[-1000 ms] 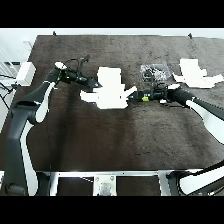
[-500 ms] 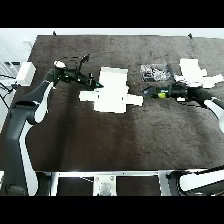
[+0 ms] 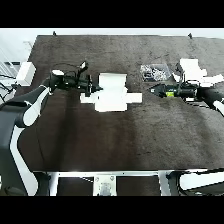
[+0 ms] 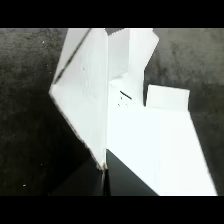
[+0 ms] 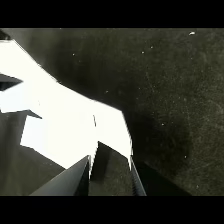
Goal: Fold the box and place the chain.
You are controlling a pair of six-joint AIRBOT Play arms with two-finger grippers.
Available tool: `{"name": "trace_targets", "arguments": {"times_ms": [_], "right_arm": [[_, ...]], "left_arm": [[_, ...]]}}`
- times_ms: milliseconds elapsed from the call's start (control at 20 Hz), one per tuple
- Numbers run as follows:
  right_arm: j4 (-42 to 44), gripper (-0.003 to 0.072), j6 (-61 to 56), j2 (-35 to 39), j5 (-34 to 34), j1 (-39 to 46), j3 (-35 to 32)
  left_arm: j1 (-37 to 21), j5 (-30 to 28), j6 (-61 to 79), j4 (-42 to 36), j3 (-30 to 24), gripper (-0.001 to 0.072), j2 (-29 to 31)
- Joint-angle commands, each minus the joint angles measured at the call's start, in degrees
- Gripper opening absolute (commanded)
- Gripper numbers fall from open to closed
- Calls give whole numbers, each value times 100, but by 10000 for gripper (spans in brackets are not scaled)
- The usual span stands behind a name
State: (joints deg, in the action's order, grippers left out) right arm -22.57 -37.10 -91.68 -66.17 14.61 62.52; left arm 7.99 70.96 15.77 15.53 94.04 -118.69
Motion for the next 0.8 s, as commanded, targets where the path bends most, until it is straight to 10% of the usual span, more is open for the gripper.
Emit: {"name": "trace_targets", "arguments": {"times_ms": [0,750], "right_arm": [[4,319,28,11,-37,11,-55],[11,319,31,11,-118,-162,-55]], "left_arm": [[0,-280,920,-188,-496,16,81],[0,4,1582,-339,-450,17,-238]]}}
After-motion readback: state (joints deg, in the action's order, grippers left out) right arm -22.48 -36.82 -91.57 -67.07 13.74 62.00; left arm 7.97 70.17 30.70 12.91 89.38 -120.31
